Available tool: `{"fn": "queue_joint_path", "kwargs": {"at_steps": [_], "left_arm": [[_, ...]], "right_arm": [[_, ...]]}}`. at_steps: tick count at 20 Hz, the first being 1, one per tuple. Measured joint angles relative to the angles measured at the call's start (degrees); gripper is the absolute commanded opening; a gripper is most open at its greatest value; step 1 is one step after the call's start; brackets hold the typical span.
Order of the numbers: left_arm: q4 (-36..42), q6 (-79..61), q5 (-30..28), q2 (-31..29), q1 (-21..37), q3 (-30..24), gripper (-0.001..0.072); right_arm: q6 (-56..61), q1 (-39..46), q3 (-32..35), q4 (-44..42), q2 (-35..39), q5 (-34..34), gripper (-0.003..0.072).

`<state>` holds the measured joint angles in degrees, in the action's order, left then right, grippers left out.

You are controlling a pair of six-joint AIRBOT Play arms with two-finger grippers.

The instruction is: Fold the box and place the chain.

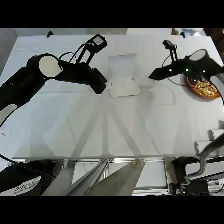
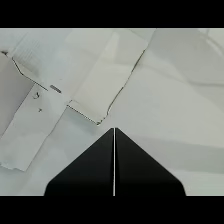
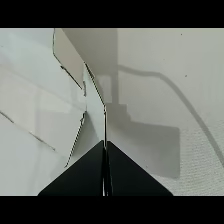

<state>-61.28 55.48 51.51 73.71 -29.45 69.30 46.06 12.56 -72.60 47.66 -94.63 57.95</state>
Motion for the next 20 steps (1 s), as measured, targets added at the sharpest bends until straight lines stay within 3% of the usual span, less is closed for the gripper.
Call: {"fn": "queue_joint_path", "kwargs": {"at_steps": [10, 20], "left_arm": [[0.0, 0.0, 0.0, 0.0, 0.0, 0.0, 0.0012], [0.0, 0.0, 0.0, 0.0, 0.0, 0.0, 0.0012]], "right_arm": [[0.3, -0.3, 5.7, -0.1, 0.8, -7.1, 0.0007], [0.0, -0.3, 5.9, -0.1, 1.7, -5.8, 0.0009]]}}
